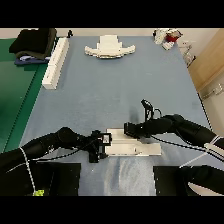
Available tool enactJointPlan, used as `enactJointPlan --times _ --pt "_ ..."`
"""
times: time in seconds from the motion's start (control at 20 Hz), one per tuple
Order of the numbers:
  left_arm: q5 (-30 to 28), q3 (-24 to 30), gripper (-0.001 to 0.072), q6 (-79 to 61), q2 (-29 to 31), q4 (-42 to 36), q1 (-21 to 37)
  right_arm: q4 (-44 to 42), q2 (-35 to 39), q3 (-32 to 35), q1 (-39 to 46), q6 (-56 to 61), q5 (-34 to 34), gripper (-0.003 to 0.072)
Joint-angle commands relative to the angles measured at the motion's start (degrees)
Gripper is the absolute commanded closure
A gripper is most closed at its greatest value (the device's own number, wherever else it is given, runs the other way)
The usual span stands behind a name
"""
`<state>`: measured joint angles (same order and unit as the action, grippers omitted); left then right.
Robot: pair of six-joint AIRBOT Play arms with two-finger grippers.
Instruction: Fold the box.
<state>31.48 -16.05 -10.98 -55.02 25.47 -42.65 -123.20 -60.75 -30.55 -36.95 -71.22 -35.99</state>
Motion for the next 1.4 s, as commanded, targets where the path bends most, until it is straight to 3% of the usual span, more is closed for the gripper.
enactJointPlan --times 0.0,0.2,0.4,0.65,0.75,0.8,0.85,0.9,1.0,1.2,1.35 --pt "-0.02 -0.07 0.0181 -0.15 0.04 0.04 0.00 0.46 -0.92 -0.04 0.11 -0.76 0.02 0.0523" --pt "-0.02 -0.07 0.0182 -0.15 0.04 0.04 0.00 0.48 1.18 -0.11 0.22 -4.57 -1.14 0.0527" --pt "-0.02 -0.07 0.0181 -0.15 0.04 0.04 0.00 2.51 8.41 -0.70 0.20 -6.86 -4.92 0.0527" --pt "-0.02 -0.07 0.0182 -0.15 0.04 0.04 0.00 8.11 20.90 -0.81 0.15 -17.11 -19.69 0.0527" --pt "-0.02 -0.07 0.0182 -0.15 0.04 0.04 0.00 9.49 23.34 -0.72 -0.87 -31.89 -31.15 0.0513" --pt "-0.02 -0.07 0.0182 -0.15 0.04 0.04 0.00 10.88 23.71 -0.44 -1.81 -36.89 -35.65 0.0373" --pt "-0.02 -0.07 0.0181 -0.15 0.04 0.04 0.00 12.44 23.76 0.09 -2.54 -40.37 -37.70 0.0169" --pt "-0.02 -0.07 0.0182 -0.15 0.04 0.04 0.00 14.71 23.69 0.83 -3.37 -43.47 -38.23 0.0081" --pt "-0.02 -0.07 0.0182 -0.15 0.04 0.04 0.00 18.75 23.65 2.03 -3.91 -48.96 -35.98 0.0018" --pt "-0.02 -0.07 0.0182 -0.15 0.04 0.04 0.00 21.84 22.25 4.44 -3.91 -58.88 -24.28 0.0012" --pt "-0.02 -0.07 0.0182 -0.15 0.04 0.04 0.00 20.20 18.80 4.59 -4.42 -63.52 -22.49 0.0017"
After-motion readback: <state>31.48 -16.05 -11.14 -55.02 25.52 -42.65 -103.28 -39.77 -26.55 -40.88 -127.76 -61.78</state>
